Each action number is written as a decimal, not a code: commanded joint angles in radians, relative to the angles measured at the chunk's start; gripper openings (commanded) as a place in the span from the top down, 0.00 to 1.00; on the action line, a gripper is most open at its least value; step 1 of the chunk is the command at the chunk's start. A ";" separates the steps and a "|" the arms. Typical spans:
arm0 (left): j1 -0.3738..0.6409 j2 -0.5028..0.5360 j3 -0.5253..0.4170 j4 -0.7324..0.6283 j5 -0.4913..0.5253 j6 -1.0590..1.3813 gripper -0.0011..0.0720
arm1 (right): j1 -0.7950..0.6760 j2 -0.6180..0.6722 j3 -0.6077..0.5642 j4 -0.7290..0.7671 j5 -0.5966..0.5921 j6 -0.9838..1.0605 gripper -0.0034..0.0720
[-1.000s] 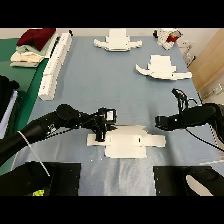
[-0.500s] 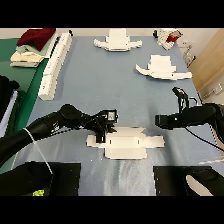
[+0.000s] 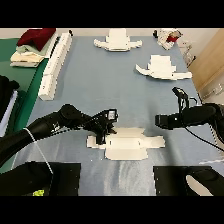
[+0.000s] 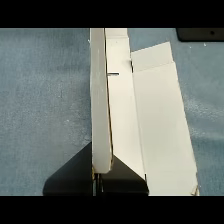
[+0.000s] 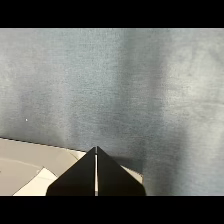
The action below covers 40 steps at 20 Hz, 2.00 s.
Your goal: Fold the box.
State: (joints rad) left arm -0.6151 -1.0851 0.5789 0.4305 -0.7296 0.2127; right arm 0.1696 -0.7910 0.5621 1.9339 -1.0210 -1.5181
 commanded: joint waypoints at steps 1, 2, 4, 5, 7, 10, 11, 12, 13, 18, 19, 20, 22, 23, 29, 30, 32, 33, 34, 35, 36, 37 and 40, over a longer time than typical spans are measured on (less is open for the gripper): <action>-0.001 0.000 0.000 0.000 -0.016 -0.004 0.97 | 0.001 0.000 -0.001 0.002 -0.003 0.000 0.94; -0.001 0.000 0.000 0.000 -0.015 -0.004 0.97 | 0.001 0.000 -0.001 0.005 -0.004 0.000 0.94; -0.001 0.000 0.000 0.000 -0.015 -0.004 0.97 | 0.001 0.000 0.000 0.016 -0.019 0.000 0.94; -0.001 0.000 0.000 0.000 -0.015 -0.004 0.97 | 0.001 0.000 0.000 0.019 -0.039 0.000 0.94; -0.001 0.000 0.000 0.000 -0.014 -0.004 0.97 | 0.001 0.000 0.000 0.020 -0.082 0.000 0.95; -0.002 0.000 0.000 0.000 -0.015 -0.004 0.97 | 0.021 0.001 -0.001 0.047 -0.161 0.000 0.95; -0.001 0.000 0.000 0.000 -0.015 -0.004 0.97 | 0.047 0.003 -0.001 0.046 -0.191 0.001 0.95; -0.001 0.000 0.000 0.000 -0.014 -0.004 0.97 | 0.077 0.011 -0.001 0.046 -0.220 0.026 0.95; -0.001 0.000 0.000 0.000 -0.013 -0.004 0.97 | 0.118 0.026 -0.001 0.045 -0.241 0.065 0.95; -0.001 0.000 0.000 0.000 -0.012 -0.004 0.97 | 0.383 0.172 -0.002 -0.048 -0.274 0.377 0.95; -0.001 0.000 0.000 0.000 -0.012 -0.004 0.97 | 0.443 0.195 -0.002 -0.071 -0.273 0.444 0.95; -0.001 0.000 0.000 0.000 -0.012 -0.003 0.97 | 0.512 0.214 -0.002 -0.092 -0.271 0.504 0.95; -0.001 0.000 0.000 0.000 -0.012 -0.004 0.97 | 0.662 0.225 -0.002 -0.136 -0.270 0.558 0.95; -0.001 0.000 0.000 0.000 -0.012 -0.004 0.97 | 0.745 0.224 -0.002 -0.169 -0.266 0.561 0.95; -0.001 0.000 0.000 0.000 -0.011 -0.004 0.97 | 1.191 0.109 -0.023 -0.488 -0.068 0.483 0.20; -0.001 0.000 0.000 0.000 -0.011 -0.004 0.97 | 1.213 0.060 -0.024 -0.542 -0.068 0.459 0.13; -0.002 0.000 0.000 0.000 -0.012 -0.003 0.97 | 1.218 -0.039 -0.023 -0.558 -0.054 0.402 0.13; -0.002 0.000 0.000 0.000 -0.012 -0.004 0.97 | 1.218 -0.081 -0.023 -0.558 -0.044 0.382 0.14; -0.002 0.000 0.000 0.000 -0.011 -0.004 0.97 | 1.218 -0.119 -0.023 -0.562 -0.031 0.376 0.13; -0.002 0.000 0.000 0.000 -0.011 -0.004 0.97 | 1.218 -0.146 -0.023 -0.573 -0.022 0.376 0.13; -0.002 0.000 0.000 0.000 -0.011 -0.004 0.97 | 1.218 -0.161 -0.023 -0.589 -0.017 0.376 0.13; -0.002 0.000 0.000 0.000 -0.011 -0.004 0.97 | 1.218 -0.165 -0.023 -0.604 -0.008 0.376 0.14; -0.002 0.000 0.000 0.000 -0.011 -0.004 0.97 | 1.213 -0.163 -0.024 -0.692 -0.013 0.388 0.14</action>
State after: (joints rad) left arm -0.6163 -1.0851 0.5789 0.4301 -0.7414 0.2089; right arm 1.3792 -0.9321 0.5392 1.3270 -1.0439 -1.1309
